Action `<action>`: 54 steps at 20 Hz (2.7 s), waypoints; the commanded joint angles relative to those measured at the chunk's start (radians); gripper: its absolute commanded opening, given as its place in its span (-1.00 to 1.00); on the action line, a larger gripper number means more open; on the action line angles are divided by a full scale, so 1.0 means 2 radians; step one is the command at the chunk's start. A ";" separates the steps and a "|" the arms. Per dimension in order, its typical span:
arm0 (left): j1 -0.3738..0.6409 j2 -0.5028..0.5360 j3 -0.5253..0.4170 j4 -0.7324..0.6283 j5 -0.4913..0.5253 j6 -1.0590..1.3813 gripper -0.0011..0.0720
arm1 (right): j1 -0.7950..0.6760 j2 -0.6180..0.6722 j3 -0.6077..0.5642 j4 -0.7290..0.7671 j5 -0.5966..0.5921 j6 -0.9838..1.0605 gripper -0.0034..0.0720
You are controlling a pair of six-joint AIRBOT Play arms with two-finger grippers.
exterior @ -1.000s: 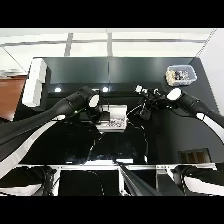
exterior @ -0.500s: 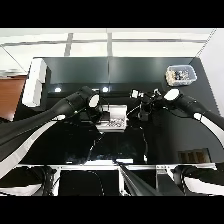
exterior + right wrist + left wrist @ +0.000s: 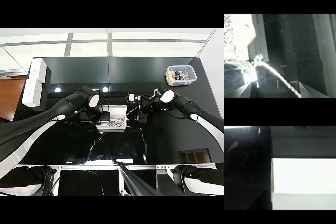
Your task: Fold the box and place the chain.
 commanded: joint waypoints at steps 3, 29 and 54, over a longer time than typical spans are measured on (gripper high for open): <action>0.000 0.000 0.000 0.000 0.000 0.000 -0.89 | 0.001 -0.001 0.000 -0.006 0.002 0.021 0.42; 0.000 0.000 0.000 -0.002 -0.001 0.000 -0.89 | -0.017 0.311 0.009 0.040 0.249 0.458 -0.87; 0.000 0.000 0.000 -0.001 0.000 0.000 -0.89 | 0.014 0.294 0.038 0.195 0.059 0.486 -0.87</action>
